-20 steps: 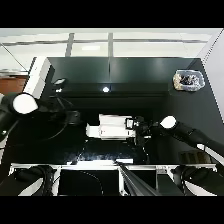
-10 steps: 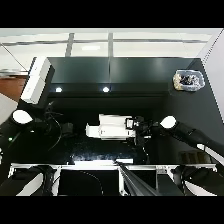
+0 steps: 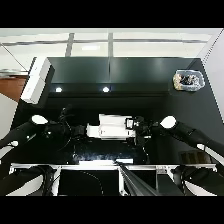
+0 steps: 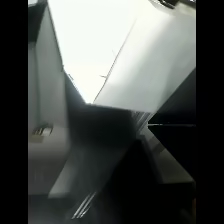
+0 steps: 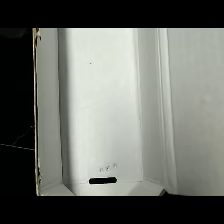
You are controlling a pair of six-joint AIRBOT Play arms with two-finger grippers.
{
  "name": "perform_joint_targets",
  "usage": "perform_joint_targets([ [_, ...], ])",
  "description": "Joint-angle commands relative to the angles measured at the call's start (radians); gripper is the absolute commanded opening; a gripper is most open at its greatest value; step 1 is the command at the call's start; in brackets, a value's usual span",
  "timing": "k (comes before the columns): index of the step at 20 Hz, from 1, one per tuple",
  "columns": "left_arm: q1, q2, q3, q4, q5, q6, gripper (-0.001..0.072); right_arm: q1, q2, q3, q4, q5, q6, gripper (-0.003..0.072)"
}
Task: Fold the box and place the chain.
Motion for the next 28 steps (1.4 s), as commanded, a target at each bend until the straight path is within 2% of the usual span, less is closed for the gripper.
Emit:
perform_joint_targets([
  [1, -0.029, -0.016, 0.032, -0.024, -0.002, 0.019, 0.0031, 0.0, 0.0, 0.0, 0.0, 0.001, 0.001, 0.0538],
  [3, -0.029, -0.016, 0.067, -0.022, -0.034, 0.02, 0.0038, 0.0, 0.0, 0.0, 0.0, 0.001, 0.001, 0.0538],
  [4, -0.029, -0.016, 0.086, -0.022, -0.057, 0.057, 0.0104, 0.0, 0.0, 0.0, 0.0, 0.001, 0.001, 0.0538],
  [5, -0.029, -0.016, 0.1, -0.021, -0.063, 0.067, 0.0127, 0.0, 0.0, 0.0, 0.0, 0.001, 0.001, 0.0538],
  [6, -0.029, -0.016, 0.111, -0.022, -0.063, 0.067, 0.0218, 0.0, 0.0, 0.0, 0.0, 0.001, 0.0, 0.0538],
  [7, -0.029, -0.016, 0.121, -0.022, -0.063, 0.066, 0.0355, 0.0, 0.0, 0.0, 0.0, 0.001, 0.001, 0.0538],
  [8, -0.029, -0.016, 0.128, -0.023, -0.063, 0.066, 0.0429, 0.0, 0.0, 0.0, 0.0, 0.001, 0.001, 0.0538],
  [13, -0.039, -0.017, 0.146, -0.027, -0.091, 0.066, 0.0428, 0.0, 0.0, 0.0, 0.0, 0.0, 0.0, 0.0538],
  [21, -0.119, -0.017, 0.147, -0.027, -0.054, 0.06, 0.0427, 0.0, 0.0, 0.0, 0.0, 0.0, 0.0, 0.0538],
  [28, -0.116, -0.017, 0.201, -0.019, -0.063, 0.058, 0.0426, 0.0, 0.0, 0.0, 0.0, 0.001, 0.001, 0.0538],
])
